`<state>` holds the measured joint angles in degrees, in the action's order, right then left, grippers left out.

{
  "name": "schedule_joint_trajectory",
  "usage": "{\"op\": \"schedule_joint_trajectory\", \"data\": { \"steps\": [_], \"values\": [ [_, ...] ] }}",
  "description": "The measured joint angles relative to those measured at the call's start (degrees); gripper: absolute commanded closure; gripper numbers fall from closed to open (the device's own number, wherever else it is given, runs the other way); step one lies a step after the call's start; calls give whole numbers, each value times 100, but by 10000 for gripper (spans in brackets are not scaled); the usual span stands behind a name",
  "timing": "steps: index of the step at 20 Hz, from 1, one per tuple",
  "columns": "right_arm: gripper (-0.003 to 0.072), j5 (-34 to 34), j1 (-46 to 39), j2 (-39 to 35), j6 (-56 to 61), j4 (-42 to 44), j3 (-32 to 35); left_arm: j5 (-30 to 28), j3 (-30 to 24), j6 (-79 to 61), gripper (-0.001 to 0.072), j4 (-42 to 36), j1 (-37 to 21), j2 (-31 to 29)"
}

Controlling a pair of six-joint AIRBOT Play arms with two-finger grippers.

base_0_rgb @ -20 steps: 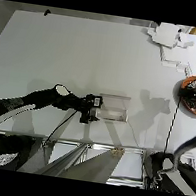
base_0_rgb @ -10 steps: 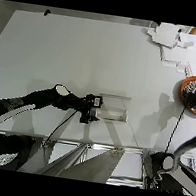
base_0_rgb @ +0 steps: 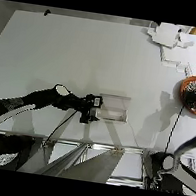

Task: Fold the box and place the chain.

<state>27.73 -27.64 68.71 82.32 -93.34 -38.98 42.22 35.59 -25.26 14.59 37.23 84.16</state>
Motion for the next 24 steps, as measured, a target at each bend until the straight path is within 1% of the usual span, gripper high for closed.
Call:
{"op": "schedule_joint_trajectory", "data": {
  "steps": [4,5,7,9,10,11,13,16,20,22,24],
  "values": [
    [420,-4,0,328,-74,59,0,2,0,-2,376,0,0,0],
    [434,-24,-2,367,-76,59,-2,0,0,0,376,0,0,0],
    [504,-37,-2,424,-94,61,-2,2,0,0,376,-2,0,0],
    [533,-17,-2,452,-94,81,-2,2,0,0,376,0,0,0],
    [608,-20,-2,463,-94,83,-2,2,2,0,376,0,0,0],
    [653,0,-2,466,-107,70,0,2,0,0,376,0,0,0],
    [665,79,-2,420,-103,81,0,2,0,0,376,-2,0,0],
    [665,227,-2,107,-177,87,4,2,0,0,376,-2,0,0],
    [665,590,-2,-658,-271,254,4,2,0,-2,376,-2,0,0],
    [665,894,-2,-1121,-398,509,4,2,0,-2,376,-2,0,0],
    [665,1268,26,-1604,-684,955,7,2,0,0,376,-2,0,0]
  ]
}}
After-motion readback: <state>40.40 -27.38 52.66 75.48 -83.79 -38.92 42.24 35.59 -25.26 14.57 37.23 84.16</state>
